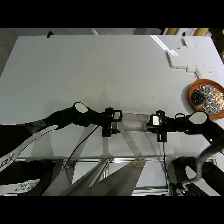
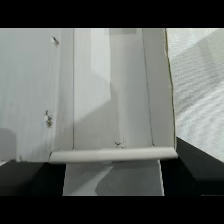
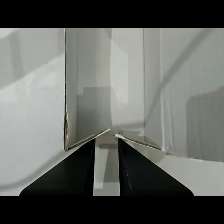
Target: Fold the box and place the chain.
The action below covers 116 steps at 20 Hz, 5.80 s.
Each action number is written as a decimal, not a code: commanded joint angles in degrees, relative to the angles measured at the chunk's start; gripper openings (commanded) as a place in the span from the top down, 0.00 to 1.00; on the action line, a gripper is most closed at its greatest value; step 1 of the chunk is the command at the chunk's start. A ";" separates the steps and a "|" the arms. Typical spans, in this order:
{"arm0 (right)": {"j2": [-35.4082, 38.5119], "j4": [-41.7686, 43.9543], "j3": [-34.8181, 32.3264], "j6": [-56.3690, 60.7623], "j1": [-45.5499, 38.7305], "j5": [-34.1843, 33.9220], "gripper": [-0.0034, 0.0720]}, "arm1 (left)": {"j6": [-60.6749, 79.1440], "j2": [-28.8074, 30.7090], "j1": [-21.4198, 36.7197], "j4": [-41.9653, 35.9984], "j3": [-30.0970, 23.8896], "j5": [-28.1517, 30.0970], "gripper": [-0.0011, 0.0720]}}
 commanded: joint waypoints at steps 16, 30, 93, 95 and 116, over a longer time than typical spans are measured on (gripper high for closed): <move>12.61 -9.81 -1.07 39.32 0.00 2.16 0.66 | -0.02 0.04 0.00 -0.04 -0.02 0.07 0.61; 11.78 -33.44 10.64 91.76 -10.27 3.17 0.93 | -0.02 0.04 0.00 -0.04 -0.02 0.07 0.61; -7.41 -36.15 17.51 131.32 27.15 -1.05 0.41 | -0.02 0.04 0.00 -0.04 -0.02 0.07 0.61; -10.34 -39.30 18.88 136.93 30.18 -1.01 0.41 | -0.02 0.04 0.00 -0.04 -0.02 0.07 0.61; -14.71 -48.28 20.55 151.82 32.85 1.49 0.93 | -0.02 0.04 0.00 -0.04 -0.02 0.07 0.61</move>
